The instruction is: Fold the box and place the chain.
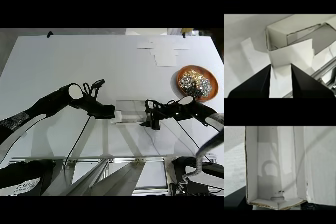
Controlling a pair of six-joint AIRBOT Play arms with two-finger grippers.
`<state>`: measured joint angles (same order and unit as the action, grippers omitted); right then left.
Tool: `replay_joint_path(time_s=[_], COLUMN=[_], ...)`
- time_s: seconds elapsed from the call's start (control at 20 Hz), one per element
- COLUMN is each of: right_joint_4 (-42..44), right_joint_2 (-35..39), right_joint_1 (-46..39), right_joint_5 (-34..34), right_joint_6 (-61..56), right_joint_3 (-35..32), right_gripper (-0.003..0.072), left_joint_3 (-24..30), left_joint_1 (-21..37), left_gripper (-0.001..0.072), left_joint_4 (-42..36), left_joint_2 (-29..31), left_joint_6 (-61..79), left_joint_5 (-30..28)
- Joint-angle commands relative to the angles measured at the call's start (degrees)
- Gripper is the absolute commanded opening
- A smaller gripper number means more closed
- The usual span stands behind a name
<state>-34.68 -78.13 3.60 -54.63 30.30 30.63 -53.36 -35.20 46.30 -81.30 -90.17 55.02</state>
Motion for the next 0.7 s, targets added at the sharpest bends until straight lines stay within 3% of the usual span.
replay_joint_path(time_s=[0.0, 0.05, 0.2, 0.65], right_joint_4=[0.0, 0.0, 0.0, 0.0], right_joint_2=[0.0, 0.0, 0.0, 0.0], right_joint_1=[0.0, 0.0, 0.0, 0.0], right_joint_5=[0.0, 0.0, 0.0, 0.0], right_joint_6=[0.0, 0.0, 0.0, 0.0], right_joint_3=[0.0, 0.0, 0.0, 0.0], right_gripper=[0.0415, 0.0415, 0.0415, 0.0415], left_joint_3=[-0.3, -0.9, -2.5, -6.2], left_joint_1=[-1.7, -2.1, -3.5, -8.9], left_gripper=[0.0293, 0.0296, 0.0398, 0.0396], left_joint_4=[-0.6, -0.3, 4.1, 11.9], left_joint_2=[0.0, 0.0, -0.1, -2.3], left_joint_6=[-0.2, -0.7, -7.0, -17.3], left_joint_5=[-2.4, -2.5, -2.6, -2.9])
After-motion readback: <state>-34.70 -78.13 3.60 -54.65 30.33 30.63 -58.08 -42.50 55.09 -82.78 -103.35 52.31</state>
